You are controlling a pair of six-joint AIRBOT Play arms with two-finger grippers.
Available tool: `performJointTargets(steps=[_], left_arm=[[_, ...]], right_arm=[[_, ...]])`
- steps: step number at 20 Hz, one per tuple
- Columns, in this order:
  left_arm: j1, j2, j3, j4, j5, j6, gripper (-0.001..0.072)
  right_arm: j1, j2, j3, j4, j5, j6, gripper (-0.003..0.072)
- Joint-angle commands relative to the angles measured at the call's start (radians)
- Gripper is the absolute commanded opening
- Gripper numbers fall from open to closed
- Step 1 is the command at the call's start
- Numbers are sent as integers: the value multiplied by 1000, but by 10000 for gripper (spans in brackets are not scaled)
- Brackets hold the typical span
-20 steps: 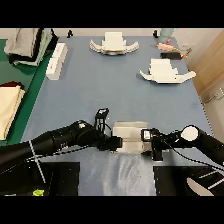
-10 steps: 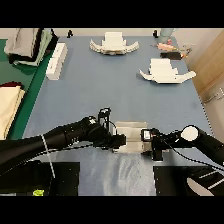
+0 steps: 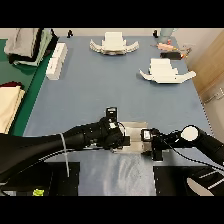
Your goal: Fold the box.
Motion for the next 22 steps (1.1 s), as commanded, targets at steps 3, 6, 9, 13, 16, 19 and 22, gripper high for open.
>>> performJointTargets(steps=[3, 6, 9, 13, 16, 19, 22], left_arm=[[-48, -111, 122, 81, -124, -59, 237], [-49, -158, 152, 80, -172, -67, 237], [-49, -173, 156, 80, -191, -71, 238], [-50, -175, 156, 80, -187, -87, 16], [-53, -177, 156, 80, -192, -102, 16], [-62, -176, 156, 80, -196, -100, 18], [-63, -174, 159, 80, -229, -86, 552]], right_arm=[[1, 0, 0, 0, 0, 0, 500], [1, 0, 0, 0, 0, 0, 500], [1, 0, 0, 0, 0, 0, 500], [1, 0, 0, 0, 0, 0, 500], [1, 0, 0, 0, 0, 0, 500], [1, 0, 0, 0, 0, 0, 500], [1, 0, 0, 0, 0, 0, 500]])
